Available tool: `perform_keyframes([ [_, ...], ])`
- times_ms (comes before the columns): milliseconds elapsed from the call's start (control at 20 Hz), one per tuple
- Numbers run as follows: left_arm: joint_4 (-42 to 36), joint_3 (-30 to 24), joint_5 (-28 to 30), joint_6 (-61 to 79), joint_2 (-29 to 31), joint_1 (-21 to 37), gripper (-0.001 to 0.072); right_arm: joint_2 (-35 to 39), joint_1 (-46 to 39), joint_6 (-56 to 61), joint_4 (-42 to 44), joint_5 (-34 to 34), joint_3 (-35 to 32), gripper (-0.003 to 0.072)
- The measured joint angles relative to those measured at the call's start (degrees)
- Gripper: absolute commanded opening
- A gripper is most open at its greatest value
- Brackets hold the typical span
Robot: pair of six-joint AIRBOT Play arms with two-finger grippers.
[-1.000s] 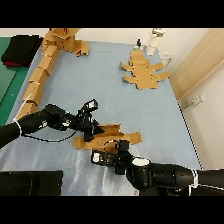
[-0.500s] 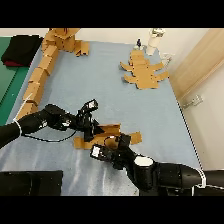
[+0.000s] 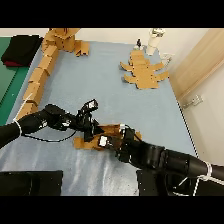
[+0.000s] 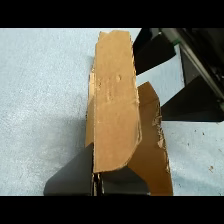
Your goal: Fold the box.
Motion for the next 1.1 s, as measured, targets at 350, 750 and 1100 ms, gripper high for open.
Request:
perform_keyframes([
  [350, 0.0, 0.0, 0.0, 0.0, 0.0, 0.0, 0.0012, 3.9, -10.2, -20.3, 13.7, 3.3, -1.5, 0.072],
  [750, 0.0, 0.0, 0.0, 0.0, 0.0, 0.0, 0.0012, 4.8, -13.0, -25.5, 16.1, 7.0, -2.1, 0.072],
  [1100, 0.0, 0.0, 0.0, 0.0, 0.0, 0.0, 0.0013, 3.2, -22.9, -42.9, 31.3, 7.5, -2.2, 0.072],
])
